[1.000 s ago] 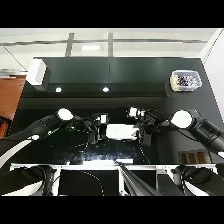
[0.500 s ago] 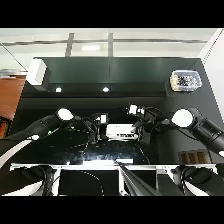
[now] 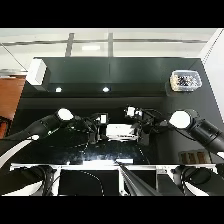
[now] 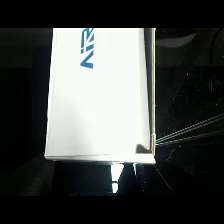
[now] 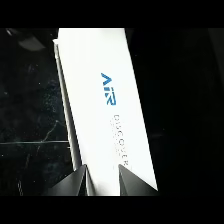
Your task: Fold the box and place the chain.
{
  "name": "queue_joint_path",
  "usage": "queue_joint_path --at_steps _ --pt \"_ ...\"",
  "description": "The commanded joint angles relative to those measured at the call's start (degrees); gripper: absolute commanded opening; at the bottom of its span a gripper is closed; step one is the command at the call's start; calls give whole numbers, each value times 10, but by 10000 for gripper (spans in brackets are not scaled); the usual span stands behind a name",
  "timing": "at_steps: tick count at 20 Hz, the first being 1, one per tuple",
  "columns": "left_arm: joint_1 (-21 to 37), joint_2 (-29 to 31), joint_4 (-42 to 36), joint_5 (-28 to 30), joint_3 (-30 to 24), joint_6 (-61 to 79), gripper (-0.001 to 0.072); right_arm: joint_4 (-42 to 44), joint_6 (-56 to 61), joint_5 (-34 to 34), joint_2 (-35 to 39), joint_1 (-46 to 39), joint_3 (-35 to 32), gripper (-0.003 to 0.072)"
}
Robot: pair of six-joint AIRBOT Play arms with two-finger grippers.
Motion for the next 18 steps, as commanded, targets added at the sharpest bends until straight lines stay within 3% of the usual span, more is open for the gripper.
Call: queue_joint_path --at_steps 1,10,13,18 --pt "0 0 0 0 0 -1 416 -1 1 -4 -6 7 -2 225" --pt "0 0 0 0 0 0 416 -1 1 1 -7 11 -4 226" --pt "0 0 0 0 0 -1 416 0 2 -15 -7 22 -8 371" --pt "0 0 0 0 0 -1 416 0 3 -25 -8 22 -20 371"
